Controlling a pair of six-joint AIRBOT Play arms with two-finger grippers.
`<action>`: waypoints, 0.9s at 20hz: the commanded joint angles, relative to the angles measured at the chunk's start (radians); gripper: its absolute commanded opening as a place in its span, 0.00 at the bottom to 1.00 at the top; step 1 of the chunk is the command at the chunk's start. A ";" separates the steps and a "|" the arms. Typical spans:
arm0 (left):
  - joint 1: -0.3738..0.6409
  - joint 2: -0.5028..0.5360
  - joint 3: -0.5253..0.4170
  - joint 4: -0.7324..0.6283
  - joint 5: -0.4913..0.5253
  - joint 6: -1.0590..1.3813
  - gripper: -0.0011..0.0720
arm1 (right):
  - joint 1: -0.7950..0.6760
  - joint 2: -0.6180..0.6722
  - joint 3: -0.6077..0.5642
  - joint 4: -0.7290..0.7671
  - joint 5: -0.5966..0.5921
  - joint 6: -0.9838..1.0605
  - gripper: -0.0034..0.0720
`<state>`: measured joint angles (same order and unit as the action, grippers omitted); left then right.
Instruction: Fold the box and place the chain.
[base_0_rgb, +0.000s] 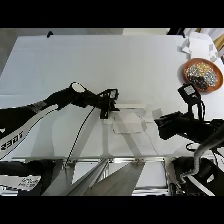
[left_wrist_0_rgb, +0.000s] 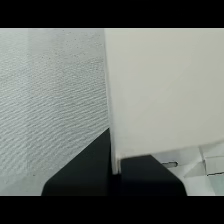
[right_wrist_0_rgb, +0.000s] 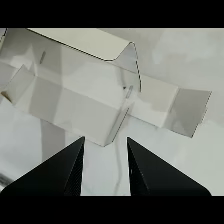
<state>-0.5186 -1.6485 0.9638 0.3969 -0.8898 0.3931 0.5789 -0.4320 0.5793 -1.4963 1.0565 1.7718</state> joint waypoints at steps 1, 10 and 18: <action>0.000 -0.001 0.001 0.000 -0.004 0.000 0.03 | 0.001 0.000 0.000 0.000 0.000 -0.001 0.44; 0.000 -0.001 0.001 0.000 -0.004 0.000 0.03 | 0.001 0.000 0.000 0.002 0.006 -0.168 0.06; 0.000 -0.001 0.000 0.000 -0.004 0.000 0.03 | 0.001 -0.161 -0.035 0.120 0.136 -0.705 0.07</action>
